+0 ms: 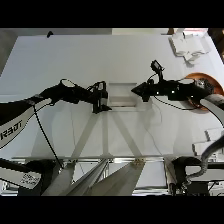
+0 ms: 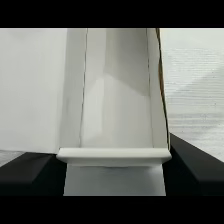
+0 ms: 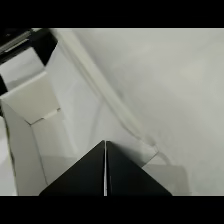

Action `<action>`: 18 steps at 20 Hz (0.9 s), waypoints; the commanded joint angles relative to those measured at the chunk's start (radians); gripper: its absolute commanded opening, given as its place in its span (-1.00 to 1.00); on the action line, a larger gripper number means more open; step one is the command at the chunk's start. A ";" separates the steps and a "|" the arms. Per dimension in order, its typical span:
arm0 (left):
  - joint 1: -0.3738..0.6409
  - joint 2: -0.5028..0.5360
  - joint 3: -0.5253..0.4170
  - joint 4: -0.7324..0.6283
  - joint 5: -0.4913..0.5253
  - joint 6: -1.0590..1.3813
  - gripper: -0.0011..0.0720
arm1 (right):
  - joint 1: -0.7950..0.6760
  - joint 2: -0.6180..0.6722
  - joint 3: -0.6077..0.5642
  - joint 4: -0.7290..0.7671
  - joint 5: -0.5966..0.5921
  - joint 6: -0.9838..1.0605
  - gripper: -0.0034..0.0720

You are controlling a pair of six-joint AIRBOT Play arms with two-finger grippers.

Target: Fold the box and place the chain.

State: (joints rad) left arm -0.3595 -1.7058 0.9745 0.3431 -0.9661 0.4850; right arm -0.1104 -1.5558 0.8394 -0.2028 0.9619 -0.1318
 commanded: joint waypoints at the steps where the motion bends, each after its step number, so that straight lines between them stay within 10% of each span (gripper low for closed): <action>1: 0.000 0.000 0.000 0.002 -0.001 0.001 0.00 | 0.001 -0.066 0.001 0.017 -0.017 0.031 -0.89; 11: 0.000 0.000 0.000 0.002 -0.002 0.001 0.00 | -0.159 0.158 0.001 -0.008 0.198 0.030 -0.65; 13: 0.000 0.000 0.000 0.002 -0.002 0.001 0.00 | -0.205 0.245 0.001 -0.129 0.198 0.026 -0.37; 18: 0.000 0.000 0.000 0.002 -0.002 0.001 0.00 | -0.163 0.387 0.001 -0.480 0.202 0.067 -0.37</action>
State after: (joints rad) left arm -0.3595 -1.7058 0.9741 0.3454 -0.9684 0.4862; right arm -0.2886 -1.2453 0.8398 -0.4999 1.1557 -0.0998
